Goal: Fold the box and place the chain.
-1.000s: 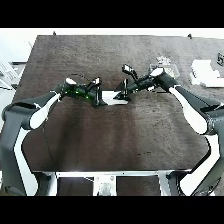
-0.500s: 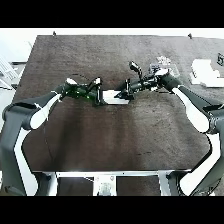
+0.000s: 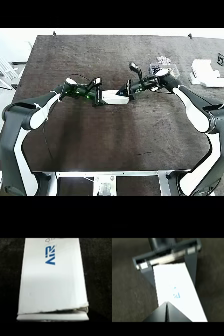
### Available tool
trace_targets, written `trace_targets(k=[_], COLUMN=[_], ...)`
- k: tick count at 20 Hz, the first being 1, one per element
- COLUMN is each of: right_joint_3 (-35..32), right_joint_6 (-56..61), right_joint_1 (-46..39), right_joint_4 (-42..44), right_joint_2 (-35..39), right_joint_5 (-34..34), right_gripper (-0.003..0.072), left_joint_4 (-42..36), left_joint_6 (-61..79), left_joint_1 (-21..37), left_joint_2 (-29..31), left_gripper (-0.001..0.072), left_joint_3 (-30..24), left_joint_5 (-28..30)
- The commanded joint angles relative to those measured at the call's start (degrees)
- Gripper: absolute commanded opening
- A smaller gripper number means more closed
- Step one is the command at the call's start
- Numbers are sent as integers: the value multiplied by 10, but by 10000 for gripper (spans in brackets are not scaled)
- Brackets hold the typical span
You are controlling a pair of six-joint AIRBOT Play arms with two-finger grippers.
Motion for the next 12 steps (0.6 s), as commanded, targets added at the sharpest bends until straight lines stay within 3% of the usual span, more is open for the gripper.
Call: trace_targets(k=[1,5,9,12], right_joint_3=[-9,-17,-17,-17], right_joint_6=[43,56,15,7], right_joint_1=[13,25,3,-8], right_joint_4=[-72,-82,48,79], right_joint_2=[-8,-10,35,88], right_joint_5=[-24,-35,-24,-25], right_gripper=[8,8,8,8], left_joint_4=[0,0,0,0], left_joint_6=[0,0,0,0], left_joint_1=[0,0,0,0], left_joint_2=[0,0,0,0], left_gripper=[471,471,471,471], left_joint_3=[0,0,0,0], left_joint_5=[0,0,0,0])
